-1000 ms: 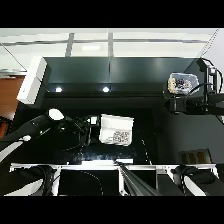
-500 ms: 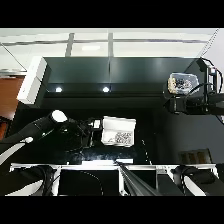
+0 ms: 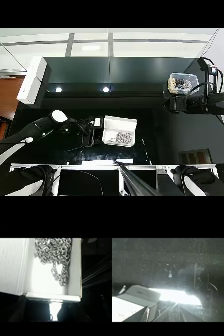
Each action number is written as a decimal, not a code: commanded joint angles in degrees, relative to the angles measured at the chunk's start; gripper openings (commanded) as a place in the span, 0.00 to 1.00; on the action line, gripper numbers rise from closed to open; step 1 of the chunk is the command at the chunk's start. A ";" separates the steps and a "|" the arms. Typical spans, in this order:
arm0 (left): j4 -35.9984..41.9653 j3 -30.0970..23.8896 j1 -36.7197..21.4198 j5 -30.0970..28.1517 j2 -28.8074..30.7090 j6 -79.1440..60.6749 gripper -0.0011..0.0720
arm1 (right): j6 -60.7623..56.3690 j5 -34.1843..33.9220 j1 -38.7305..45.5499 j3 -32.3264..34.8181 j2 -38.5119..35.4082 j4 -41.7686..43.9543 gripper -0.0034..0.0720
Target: Fold the box and place the chain.
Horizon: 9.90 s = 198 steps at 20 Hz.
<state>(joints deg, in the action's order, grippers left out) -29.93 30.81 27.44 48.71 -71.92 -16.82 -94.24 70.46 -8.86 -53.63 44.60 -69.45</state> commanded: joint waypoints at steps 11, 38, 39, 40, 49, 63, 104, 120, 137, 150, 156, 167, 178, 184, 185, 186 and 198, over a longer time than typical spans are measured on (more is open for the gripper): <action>0.66 0.07 -0.02 -0.13 -0.02 0.55 0.98 | -0.02 0.00 0.00 0.02 0.00 0.15 0.66; 3.41 0.00 2.49 1.11 -0.15 -0.33 0.66 | 0.63 -0.04 -0.48 0.02 0.11 0.31 0.66; 3.41 0.00 2.49 1.14 -0.15 -0.33 0.61 | 1.20 -0.04 -1.18 0.02 0.55 0.26 0.66; 3.39 0.00 2.49 1.14 -0.15 -0.33 0.55 | 2.03 -0.15 -2.10 0.04 1.36 0.15 0.66; 3.41 0.00 2.49 1.14 -0.15 -0.33 0.56 | 25.94 -10.40 -12.66 0.02 15.72 10.82 1.00; 3.39 0.00 2.49 1.16 -0.15 -0.33 0.56 | 58.18 -1.60 -23.96 2.56 18.36 12.87 1.00; 3.37 0.00 2.49 1.18 -0.15 -0.33 0.56 | 73.61 -18.40 -26.12 16.44 12.85 22.23 1.00; 3.37 0.00 2.49 1.18 -0.15 -0.33 0.56 | 68.54 -19.21 -26.14 16.55 12.90 22.34 0.36; 3.37 0.00 2.49 1.16 -0.15 -0.33 0.56 | 67.43 -17.53 -26.14 16.70 12.94 22.23 0.43; 3.37 0.00 2.49 1.18 -0.15 -0.35 0.56 | 66.36 -16.72 -26.14 16.70 12.94 21.40 0.56; 3.37 0.00 2.49 1.16 -0.15 -0.33 0.56 | 66.36 -16.70 -26.14 16.70 12.94 21.14 0.40; 3.37 0.00 2.49 1.18 -0.15 -0.33 0.56 | 65.92 -15.56 -26.14 16.70 12.94 21.16 0.40; 3.37 0.00 2.49 1.16 -0.15 -0.35 0.56 | 65.88 -15.61 -26.14 16.72 13.46 21.18 0.49; 3.37 0.00 2.49 1.18 -0.15 -0.33 0.56 | 65.61 -15.34 -26.14 18.34 14.71 21.20 0.49; 3.37 0.00 2.49 1.18 -0.15 -0.33 0.56 | 65.22 -15.34 -26.12 18.29 14.64 21.27 0.49; 3.37 0.00 2.49 1.18 -0.15 -0.35 0.56 | 64.04 -15.17 -26.12 18.08 14.36 21.20 0.49; 3.37 0.00 2.49 1.20 -0.15 -0.35 0.56 | 36.20 -10.64 -14.49 27.19 9.88 48.28 0.06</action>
<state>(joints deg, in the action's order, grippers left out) -26.55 30.83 29.89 49.91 -72.03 -17.12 -55.70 65.89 -24.77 -31.27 53.71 -37.71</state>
